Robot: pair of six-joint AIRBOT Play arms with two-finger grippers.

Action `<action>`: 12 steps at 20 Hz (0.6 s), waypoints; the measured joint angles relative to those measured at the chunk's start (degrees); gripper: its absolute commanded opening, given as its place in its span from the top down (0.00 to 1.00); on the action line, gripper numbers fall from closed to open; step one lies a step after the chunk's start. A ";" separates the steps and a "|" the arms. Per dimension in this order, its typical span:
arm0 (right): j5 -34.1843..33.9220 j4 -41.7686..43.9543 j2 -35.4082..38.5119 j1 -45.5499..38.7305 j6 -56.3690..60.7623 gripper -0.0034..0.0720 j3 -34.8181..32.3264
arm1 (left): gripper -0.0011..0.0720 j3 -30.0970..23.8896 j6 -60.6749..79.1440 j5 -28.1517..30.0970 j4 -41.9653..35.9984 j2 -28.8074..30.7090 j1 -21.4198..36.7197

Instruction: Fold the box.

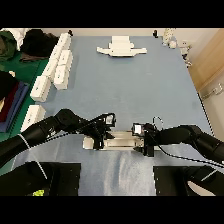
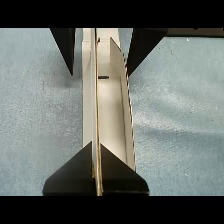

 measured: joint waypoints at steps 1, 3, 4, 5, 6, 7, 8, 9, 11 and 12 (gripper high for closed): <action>-0.11 0.17 -0.50 0.00 -0.42 0.01 0.00 | 0.96 0.00 0.00 0.00 0.00 0.00 0.00; -0.50 0.44 -1.60 -0.02 -1.46 0.01 -0.02 | 0.96 0.00 0.00 -0.02 0.00 0.00 0.02; -0.55 0.66 -2.03 -0.04 -2.03 0.01 -0.02 | 0.96 0.00 0.00 -0.04 0.00 -0.02 0.00; -0.79 0.90 -2.40 -0.11 -2.51 0.01 -0.02 | 0.96 0.00 0.00 -0.02 0.00 -0.02 0.00; -1.05 1.01 -2.73 -0.11 -2.95 0.01 -0.02 | 0.96 0.00 0.00 -0.04 0.00 -0.02 0.00; -1.14 1.09 -2.95 -0.11 -3.23 0.01 -0.02 | 0.96 0.00 0.00 -0.04 0.02 -0.02 0.00; -1.16 1.11 -3.15 -0.11 -3.56 0.01 -0.02 | 0.96 0.00 0.00 -0.04 0.00 -0.02 0.00; -1.16 1.20 -3.28 -0.11 -3.80 0.01 -0.02 | 0.96 0.00 0.00 -0.07 0.00 -0.02 0.00; -1.11 1.22 -3.41 -0.11 -4.04 0.01 -0.02 | 0.96 0.00 0.00 -0.04 0.00 -0.02 0.02; -1.05 1.25 -3.45 -0.11 -4.11 0.01 -0.02 | 0.96 0.00 0.00 -0.07 0.00 -0.02 0.00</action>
